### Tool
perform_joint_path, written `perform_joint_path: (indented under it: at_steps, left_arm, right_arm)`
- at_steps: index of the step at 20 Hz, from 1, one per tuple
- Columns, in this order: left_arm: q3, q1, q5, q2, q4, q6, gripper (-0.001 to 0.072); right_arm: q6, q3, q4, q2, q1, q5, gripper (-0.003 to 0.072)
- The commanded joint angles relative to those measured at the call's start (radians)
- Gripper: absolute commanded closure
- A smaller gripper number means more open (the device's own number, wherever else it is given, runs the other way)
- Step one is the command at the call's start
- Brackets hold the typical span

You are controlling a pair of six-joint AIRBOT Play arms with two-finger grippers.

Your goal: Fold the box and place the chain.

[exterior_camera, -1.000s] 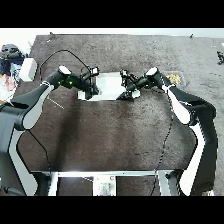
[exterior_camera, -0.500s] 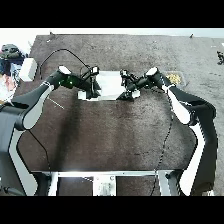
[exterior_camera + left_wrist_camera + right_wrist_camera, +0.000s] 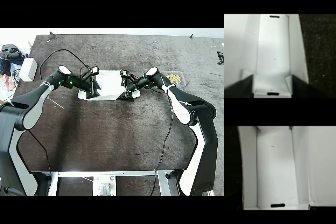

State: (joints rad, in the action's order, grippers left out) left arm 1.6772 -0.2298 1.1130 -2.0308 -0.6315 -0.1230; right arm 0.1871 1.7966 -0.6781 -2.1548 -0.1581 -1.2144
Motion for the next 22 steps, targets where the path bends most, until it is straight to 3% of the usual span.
perform_joint_path:
  at_steps: [1,4,8,10,13,18,22]
  left_arm:
    - [0.000,0.017,0.017,0.000,0.004,0.002,0.0471]
    - [0.004,0.062,0.119,0.003,0.006,0.003,0.0698]
    - [0.007,0.101,0.159,0.065,0.011,0.103,0.0703]
    - [0.006,0.103,0.119,0.135,-0.022,0.206,0.0705]
    - [-0.001,0.121,0.010,0.228,-0.165,0.545,0.0704]
    - [-0.146,0.219,-0.012,0.341,-0.134,0.814,0.0704]
    - [-0.262,0.285,0.002,0.346,-0.115,0.987,0.0704]
  right_arm:
    - [0.000,0.000,0.001,0.000,0.000,-0.001,0.0260]
    - [0.000,0.000,0.001,0.000,0.000,-0.001,0.0260]
    - [0.000,0.000,0.001,0.000,0.000,-0.001,0.0261]
    - [0.000,0.000,0.001,0.000,0.000,-0.001,0.0260]
    - [0.000,0.000,0.001,0.000,0.000,-0.001,0.0260]
    - [0.000,0.000,0.001,0.000,0.000,-0.001,0.0260]
    - [0.000,0.000,0.001,0.000,0.000,-0.001,0.0260]
